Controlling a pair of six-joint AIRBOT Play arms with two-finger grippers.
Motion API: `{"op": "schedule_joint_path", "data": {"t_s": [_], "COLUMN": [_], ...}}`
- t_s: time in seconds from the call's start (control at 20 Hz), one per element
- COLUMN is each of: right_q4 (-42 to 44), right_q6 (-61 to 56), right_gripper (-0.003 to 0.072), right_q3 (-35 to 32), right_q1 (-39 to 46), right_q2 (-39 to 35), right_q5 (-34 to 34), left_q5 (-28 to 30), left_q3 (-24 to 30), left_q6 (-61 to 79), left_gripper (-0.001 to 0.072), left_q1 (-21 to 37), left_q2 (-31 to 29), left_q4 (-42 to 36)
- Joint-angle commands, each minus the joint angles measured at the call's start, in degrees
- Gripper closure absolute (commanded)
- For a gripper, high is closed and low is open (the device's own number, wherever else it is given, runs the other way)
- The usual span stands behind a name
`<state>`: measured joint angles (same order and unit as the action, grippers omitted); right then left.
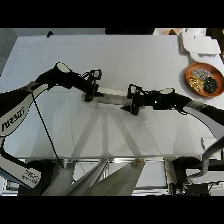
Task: Fold the box and place the chain.
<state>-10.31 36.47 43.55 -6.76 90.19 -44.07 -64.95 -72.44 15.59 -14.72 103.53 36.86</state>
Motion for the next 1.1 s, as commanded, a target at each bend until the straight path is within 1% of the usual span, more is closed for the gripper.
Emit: {"op": "schedule_joint_path", "data": {"t_s": [0.0, 0.45, 0.5, 0.6, 0.85, 1.05], "right_q4": [0.0, 0.0, 0.0, 0.0, 0.0, 0.0], "right_q6": [-0.02, -0.02, -0.02, -0.02, -0.02, -0.02], "right_gripper": [0.0189, 0.0189, 0.0189, 0.0189, 0.0189, 0.0189], "right_q3": [0.02, 0.04, 0.02, 0.02, 0.02, 0.02], "right_q1": [-0.07, -0.07, -0.07, -0.07, -0.07, -0.07], "right_q2": [0.0, 0.0, 0.0, 0.0, 0.0, 0.0], "right_q5": [-0.07, -0.07, -0.07, -0.07, -0.07, -0.07], "left_q5": [0.7, -1.27, -1.27, -1.27, -1.55, -4.46], "left_q3": [-0.02, -0.02, -0.02, -0.02, -0.02, 0.0], "left_q6": [0.04, -0.42, -0.39, -0.42, -0.44, -0.59], "left_gripper": [0.0699, 0.0695, 0.0682, 0.06, 0.0596, 0.0596], "left_q1": [-0.02, -0.02, -0.02, -0.02, 0.33, 1.9], "left_q2": [0.02, 0.02, 0.02, -0.04, -0.52, -1.66], "left_q4": [-0.98, -1.9, -1.9, -1.92, -2.14, -1.92]}}
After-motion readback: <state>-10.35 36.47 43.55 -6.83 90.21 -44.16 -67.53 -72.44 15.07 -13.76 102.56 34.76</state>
